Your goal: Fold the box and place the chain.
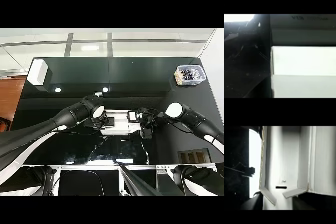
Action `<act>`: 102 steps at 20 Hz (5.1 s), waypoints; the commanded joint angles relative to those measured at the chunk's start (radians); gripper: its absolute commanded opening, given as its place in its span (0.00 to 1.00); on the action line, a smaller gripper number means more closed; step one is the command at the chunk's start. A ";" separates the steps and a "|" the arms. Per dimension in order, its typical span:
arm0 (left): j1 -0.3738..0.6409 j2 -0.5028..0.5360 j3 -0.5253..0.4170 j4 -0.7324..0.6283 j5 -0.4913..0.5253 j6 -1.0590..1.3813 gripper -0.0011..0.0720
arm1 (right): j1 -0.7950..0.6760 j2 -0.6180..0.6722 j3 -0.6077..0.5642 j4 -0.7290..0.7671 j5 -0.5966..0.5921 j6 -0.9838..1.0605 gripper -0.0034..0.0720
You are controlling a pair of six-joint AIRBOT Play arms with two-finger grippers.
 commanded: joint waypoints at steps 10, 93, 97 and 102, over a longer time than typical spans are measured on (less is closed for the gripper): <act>0.001 0.000 0.001 -0.002 0.000 0.009 0.05 | 0.005 -0.079 0.000 0.246 -0.058 0.010 0.37; 0.001 0.000 0.001 -0.005 -0.003 0.009 0.05 | 0.348 -0.288 0.364 -0.682 0.187 2.286 0.54; 0.001 0.000 0.001 -0.005 -0.013 0.009 0.05 | 0.351 -0.291 0.364 -0.672 0.189 2.311 0.06; 0.001 0.000 0.001 -0.005 -0.020 0.009 0.05 | 0.351 -0.291 0.364 -0.668 0.188 2.317 0.36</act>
